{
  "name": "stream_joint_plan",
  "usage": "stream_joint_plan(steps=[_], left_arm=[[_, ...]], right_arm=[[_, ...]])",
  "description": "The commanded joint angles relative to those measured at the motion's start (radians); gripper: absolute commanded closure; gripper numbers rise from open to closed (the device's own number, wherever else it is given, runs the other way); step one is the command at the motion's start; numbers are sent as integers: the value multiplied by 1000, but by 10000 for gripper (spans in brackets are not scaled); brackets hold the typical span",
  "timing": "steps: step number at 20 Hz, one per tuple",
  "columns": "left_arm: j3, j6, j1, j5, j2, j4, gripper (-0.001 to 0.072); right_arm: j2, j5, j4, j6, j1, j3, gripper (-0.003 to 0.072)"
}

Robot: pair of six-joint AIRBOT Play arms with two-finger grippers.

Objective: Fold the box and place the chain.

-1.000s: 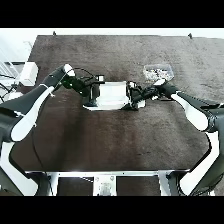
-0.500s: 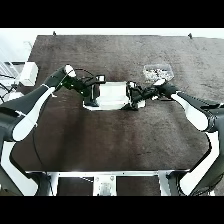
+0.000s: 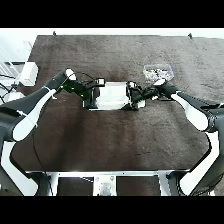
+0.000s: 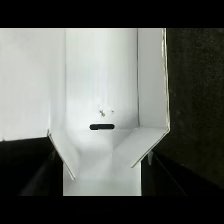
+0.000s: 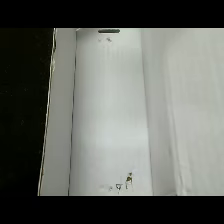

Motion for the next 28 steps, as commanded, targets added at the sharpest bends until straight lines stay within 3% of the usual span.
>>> stream_joint_plan(steps=[1, 4, 5, 6, 9, 11, 12, 19, 21, 23, 25, 28], left_arm=[[-4, 11, -1, 9, 0, -13, 62], [-4, 12, -1, 10, 0, -19, 79], [-4, 14, -1, 7, 0, -19, 198], [-4, 19, -1, 2, 0, -19, 241], [-6, 20, -1, -3, -1, -44, 245], [-16, 67, -1, -7, -1, -111, 464], [-18, 92, -1, -10, -1, -121, 479], [-39, 127, -1, 7, -1, -231, 474], [-45, 136, -1, 14, -1, -249, 347], [-45, 148, -1, 26, -1, -274, 340], [-46, 154, -1, 33, -1, -305, 205], [-58, 153, -1, 45, -1, -311, 203]], right_arm=[[0, 0, 0, 0, 0, 1, 90], [0, 0, 0, 0, 0, 1, 90], [0, 0, 0, 0, 0, 1, 90], [0, 0, 0, 0, 0, 1, 90], [0, 0, 0, 0, 0, 1, 90], [0, 0, 0, 0, 0, 1, 90], [0, 0, 0, 0, 0, 1, 90], [0, 0, 0, 0, 0, 1, 90], [0, 0, 0, 0, 0, 1, 90], [0, 0, 0, 0, 0, 1, 90], [0, 0, 0, 0, 0, 1, 90], [0, 0, 0, 0, 0, 1, 90]])
